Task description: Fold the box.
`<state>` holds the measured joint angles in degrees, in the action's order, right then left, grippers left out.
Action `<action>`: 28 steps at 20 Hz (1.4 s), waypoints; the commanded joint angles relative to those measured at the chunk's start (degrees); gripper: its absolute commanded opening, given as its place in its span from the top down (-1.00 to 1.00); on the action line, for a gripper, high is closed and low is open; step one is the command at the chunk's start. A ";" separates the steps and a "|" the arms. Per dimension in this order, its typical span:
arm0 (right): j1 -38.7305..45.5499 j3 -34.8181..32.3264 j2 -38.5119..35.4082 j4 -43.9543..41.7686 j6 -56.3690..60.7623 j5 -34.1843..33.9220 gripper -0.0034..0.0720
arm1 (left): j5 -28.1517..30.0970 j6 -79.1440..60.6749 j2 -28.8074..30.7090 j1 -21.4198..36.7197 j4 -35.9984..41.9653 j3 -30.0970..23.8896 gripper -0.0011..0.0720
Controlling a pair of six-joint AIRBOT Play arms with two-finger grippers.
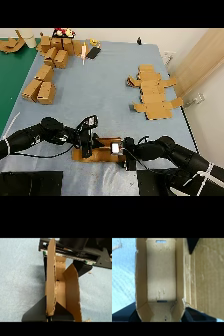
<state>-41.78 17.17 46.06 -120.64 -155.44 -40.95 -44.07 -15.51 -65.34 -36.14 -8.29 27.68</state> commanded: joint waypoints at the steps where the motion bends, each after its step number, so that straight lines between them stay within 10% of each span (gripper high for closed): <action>1: -0.04 0.02 0.00 -1.16 0.02 -0.20 -0.72 | 0.00 0.00 -0.02 0.04 -0.02 0.00 0.93; 28: -0.07 0.74 1.73 -0.63 0.00 0.00 -0.42 | 0.00 0.00 -0.02 0.04 -0.02 0.00 0.93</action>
